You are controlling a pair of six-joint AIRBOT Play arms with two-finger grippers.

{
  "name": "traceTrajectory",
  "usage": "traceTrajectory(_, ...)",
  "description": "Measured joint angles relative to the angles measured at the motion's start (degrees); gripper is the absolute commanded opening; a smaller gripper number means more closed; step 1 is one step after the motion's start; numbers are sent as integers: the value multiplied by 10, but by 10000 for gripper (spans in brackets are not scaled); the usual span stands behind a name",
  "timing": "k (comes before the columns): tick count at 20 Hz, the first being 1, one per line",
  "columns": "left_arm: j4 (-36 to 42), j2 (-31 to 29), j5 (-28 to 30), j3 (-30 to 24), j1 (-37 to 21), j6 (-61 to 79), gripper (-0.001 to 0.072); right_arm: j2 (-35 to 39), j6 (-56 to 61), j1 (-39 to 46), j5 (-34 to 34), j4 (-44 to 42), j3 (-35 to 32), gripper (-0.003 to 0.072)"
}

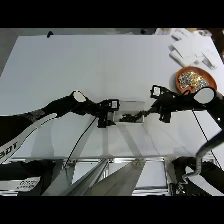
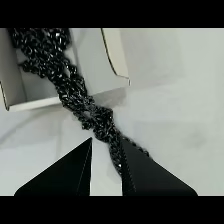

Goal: Fold the box and place the chain.

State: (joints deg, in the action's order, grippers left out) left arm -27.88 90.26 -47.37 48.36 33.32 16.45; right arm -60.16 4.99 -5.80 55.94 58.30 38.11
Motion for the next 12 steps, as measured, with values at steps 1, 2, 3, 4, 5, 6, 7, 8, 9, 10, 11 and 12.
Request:
traceTrajectory(1,0,0,0,0,0,0,139,-11,-10,0,-2,0,0,167)
traceTrajectory(2,0,0,0,0,0,0,139,-22,-24,1,-6,-6,0,156)
traceTrajectory(3,0,0,0,0,0,0,139,-32,-37,1,-8,-15,0,156)
traceTrajectory(4,0,0,0,0,0,0,139,-41,-52,1,-9,-23,0,156)
traceTrajectory(5,0,0,0,0,0,0,139,-52,-64,1,-10,-31,0,156)
traceTrajectory(6,0,0,0,0,0,0,139,-62,-72,1,-11,-36,0,156)
traceTrajectory(7,0,0,0,0,0,0,139,-71,-80,1,-12,-40,0,156)
traceTrajectory(8,0,0,0,0,0,0,139,-78,-84,1,-12,-45,0,156)
traceTrajectory(9,0,0,0,0,0,0,139,-84,-90,1,-12,-48,0,156)
traceTrajectory(10,0,0,0,0,0,0,139,-88,-94,1,-11,-50,0,156)
traceTrajectory(11,0,0,0,0,0,0,139,-91,-99,1,-11,-54,0,156)
traceTrajectory(12,0,0,0,0,0,0,139,-94,-104,1,-9,-58,0,156)
